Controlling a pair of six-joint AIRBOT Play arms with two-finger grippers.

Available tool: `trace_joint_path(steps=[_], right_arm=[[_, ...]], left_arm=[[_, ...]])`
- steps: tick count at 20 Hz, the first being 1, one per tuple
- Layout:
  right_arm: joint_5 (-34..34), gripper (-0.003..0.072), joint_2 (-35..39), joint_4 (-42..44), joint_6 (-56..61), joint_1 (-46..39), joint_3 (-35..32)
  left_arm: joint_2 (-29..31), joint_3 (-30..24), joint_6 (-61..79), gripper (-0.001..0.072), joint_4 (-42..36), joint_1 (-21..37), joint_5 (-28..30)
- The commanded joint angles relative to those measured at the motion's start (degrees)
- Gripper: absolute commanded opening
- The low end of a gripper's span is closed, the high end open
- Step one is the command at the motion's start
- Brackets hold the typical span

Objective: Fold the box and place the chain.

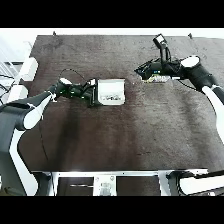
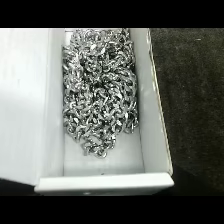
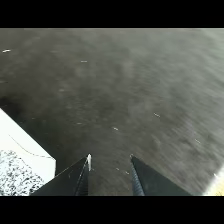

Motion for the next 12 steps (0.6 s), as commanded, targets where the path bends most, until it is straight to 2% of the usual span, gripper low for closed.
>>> trace_joint_path(steps=[1,6,12], right_arm=[[6.3,0.0302,-8.2,4.4,-8.0,0.0,6.3],[7.3,0.0281,-13.0,4.3,-11.0,2.6,9.0],[16.4,0.0282,-13.4,0.4,-11.8,5.2,9.1]], left_arm=[[0.0,0.0,0.0,0.0358,0.0,0.0,0.0],[0.0,0.0,0.0,0.0358,0.0,0.0,0.0],[0.0,0.0,0.0,0.0358,0.0,0.0,0.0]])
